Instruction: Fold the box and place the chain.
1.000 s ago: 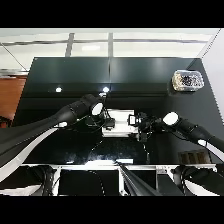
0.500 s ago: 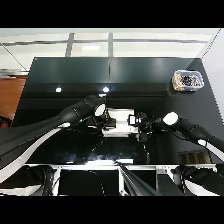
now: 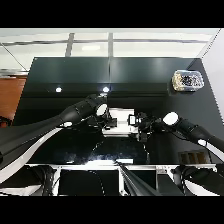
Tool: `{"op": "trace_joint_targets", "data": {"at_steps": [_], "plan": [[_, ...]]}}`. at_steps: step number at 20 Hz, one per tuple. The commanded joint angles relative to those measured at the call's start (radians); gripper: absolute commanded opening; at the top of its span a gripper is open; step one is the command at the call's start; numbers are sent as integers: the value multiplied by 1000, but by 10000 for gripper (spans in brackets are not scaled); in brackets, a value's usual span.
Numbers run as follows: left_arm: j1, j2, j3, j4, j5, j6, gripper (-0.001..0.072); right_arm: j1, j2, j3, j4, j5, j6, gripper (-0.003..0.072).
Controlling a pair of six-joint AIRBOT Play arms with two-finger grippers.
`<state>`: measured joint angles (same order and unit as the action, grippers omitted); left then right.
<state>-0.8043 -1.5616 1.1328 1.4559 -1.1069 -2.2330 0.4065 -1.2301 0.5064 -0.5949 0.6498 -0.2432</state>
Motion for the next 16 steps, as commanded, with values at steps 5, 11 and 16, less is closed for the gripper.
{"op": "trace_joint_targets", "data": {"at_steps": [5,11,16], "plan": [[0,1,12,5,-17,-19,24,1,-1,0,0,0,0,431],[0,1,12,2,-26,-27,520,1,-1,0,0,0,0,431],[0,1,12,2,-20,-27,24,1,-1,0,0,0,0,432]]}}
